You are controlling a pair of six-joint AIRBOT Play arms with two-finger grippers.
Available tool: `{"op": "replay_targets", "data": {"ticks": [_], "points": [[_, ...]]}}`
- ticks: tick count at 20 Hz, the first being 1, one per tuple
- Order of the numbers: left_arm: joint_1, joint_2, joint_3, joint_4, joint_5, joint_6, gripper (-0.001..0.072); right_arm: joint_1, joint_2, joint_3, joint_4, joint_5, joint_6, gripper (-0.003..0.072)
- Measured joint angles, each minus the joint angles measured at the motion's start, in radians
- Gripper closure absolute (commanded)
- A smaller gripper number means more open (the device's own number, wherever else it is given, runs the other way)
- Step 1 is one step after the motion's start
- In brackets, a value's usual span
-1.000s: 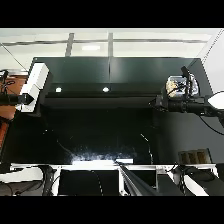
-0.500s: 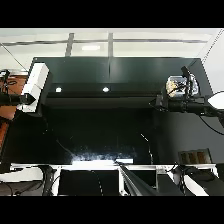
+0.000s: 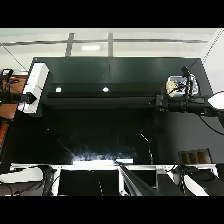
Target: Fold the box and place the chain.
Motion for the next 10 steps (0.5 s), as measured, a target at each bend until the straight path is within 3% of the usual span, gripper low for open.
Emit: {"op": "replay_targets", "data": {"ticks": [9,10], "points": [[-0.01,0.162,0.078,0.068,-0.115,-0.127,0.0017,0.0,0.0,0.0,0.0,0.011,-0.008,0.0666],[-0.016,0.193,0.083,0.066,-0.121,-0.173,0.0171,0.0,0.0,0.0,0.0,0.006,-0.018,0.0667]]}}
